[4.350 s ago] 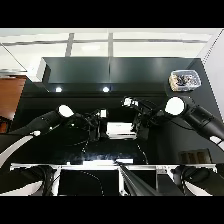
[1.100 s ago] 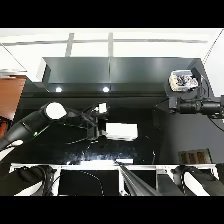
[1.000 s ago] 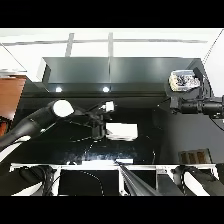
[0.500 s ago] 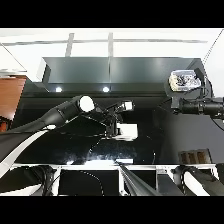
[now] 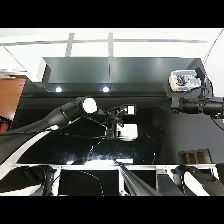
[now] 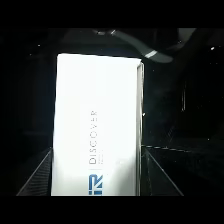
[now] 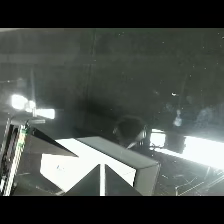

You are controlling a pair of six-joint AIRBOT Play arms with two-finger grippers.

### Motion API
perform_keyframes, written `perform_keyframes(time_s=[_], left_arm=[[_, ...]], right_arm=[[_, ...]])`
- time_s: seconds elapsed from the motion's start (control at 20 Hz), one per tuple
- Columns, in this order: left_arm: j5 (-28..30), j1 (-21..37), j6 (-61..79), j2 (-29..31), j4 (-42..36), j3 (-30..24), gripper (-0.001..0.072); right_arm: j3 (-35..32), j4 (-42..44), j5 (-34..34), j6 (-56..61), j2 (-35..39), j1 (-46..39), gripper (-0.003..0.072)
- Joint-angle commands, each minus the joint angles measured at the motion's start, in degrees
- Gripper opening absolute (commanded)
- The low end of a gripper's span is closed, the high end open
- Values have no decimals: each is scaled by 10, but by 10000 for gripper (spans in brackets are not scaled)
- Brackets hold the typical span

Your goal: Fold the box and place the chain.

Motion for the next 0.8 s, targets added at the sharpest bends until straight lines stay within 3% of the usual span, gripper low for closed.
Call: perform_keyframes(time_s=[0.0, 0.4, 0.6, 0.75], left_arm=[[1, -3, -1, 0, 12, 1, 718], [-1, -10, -7, -6, 15, 0, 719], [5, -28, -75, -24, 56, 0, 719], [44, -37, -76, -38, 66, 0, 719]], right_arm=[[0, -1, -6, -2, 0, 0, 39], [0, 0, -7, -2, 0, 0, 39], [0, 0, -12, -2, 0, 0, 39], [0, 0, -12, -2, 0, 0, 39]])
